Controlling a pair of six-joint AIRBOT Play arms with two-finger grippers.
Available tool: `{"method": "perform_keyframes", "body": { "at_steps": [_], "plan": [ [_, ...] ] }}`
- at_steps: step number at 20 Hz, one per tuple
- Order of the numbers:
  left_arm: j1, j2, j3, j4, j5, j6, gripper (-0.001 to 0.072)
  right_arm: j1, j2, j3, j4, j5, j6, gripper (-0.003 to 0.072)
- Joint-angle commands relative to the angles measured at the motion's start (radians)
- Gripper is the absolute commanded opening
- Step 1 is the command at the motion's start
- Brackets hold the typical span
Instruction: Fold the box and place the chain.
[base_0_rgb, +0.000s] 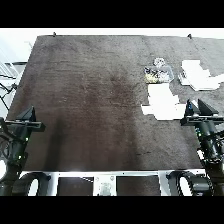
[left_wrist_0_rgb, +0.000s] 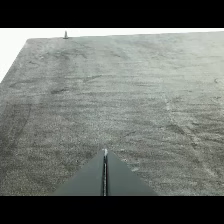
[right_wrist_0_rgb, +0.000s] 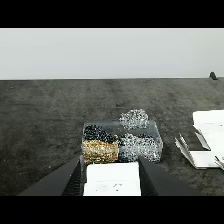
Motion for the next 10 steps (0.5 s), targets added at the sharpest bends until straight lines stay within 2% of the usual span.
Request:
{"method": "perform_keyframes", "body": {
  "at_steps": [1, 6, 8, 10],
  "plan": [
    [0.0, 0.0, 0.001, 0.0, 0.0, 0.0, 0.0018, 0.001, 0.0, -0.001, 0.0, 0.0, 0.001, 0.0411],
    [0.0, 0.0, 0.001, 0.0, 0.0, 0.0, 0.0018, 0.001, -0.001, 0.015, 0.0, 0.026, 0.004, 0.0454],
    [0.0, 0.0, 0.001, 0.0, 0.0, 0.0, 0.0018, 0.0, -0.012, 0.052, 0.0, 0.011, 0.004, 0.0454],
    [0.0, 0.0, 0.001, 0.0, 0.0, 0.0, 0.0018, 0.0, -0.081, 0.115, 0.001, -0.022, 0.005, 0.0454]
  ]
}}
